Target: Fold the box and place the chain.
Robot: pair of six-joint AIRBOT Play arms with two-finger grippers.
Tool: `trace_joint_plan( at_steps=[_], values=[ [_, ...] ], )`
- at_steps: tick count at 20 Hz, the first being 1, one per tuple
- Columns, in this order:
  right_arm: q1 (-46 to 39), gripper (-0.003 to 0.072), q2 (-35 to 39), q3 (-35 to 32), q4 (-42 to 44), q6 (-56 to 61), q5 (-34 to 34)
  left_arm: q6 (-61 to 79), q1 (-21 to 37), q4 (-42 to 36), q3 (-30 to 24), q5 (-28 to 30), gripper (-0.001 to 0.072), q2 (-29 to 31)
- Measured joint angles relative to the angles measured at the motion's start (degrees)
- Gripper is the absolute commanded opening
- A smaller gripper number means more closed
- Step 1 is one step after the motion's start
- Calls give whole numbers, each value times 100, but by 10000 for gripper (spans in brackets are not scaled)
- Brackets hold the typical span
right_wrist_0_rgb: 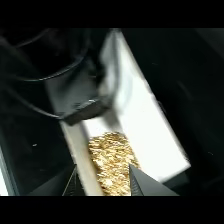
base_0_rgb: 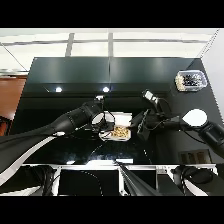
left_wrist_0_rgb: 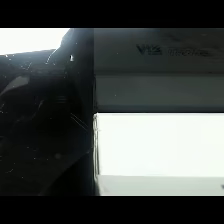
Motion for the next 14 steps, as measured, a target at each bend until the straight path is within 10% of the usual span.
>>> trace_joint_plan(
  at_steps=[6,7,9,14],
  values=[
    [-1169,383,323,181,-721,514,669,0,13,-2,0,85,33,0],
    [-1314,383,348,192,-769,553,772,-20,15,-26,4,98,87,0],
    [-1510,383,385,203,-841,581,951,-140,20,-92,42,103,464,0],
    [-1679,383,413,212,-907,621,1086,-376,0,-157,232,-179,509,149]
  ],
)
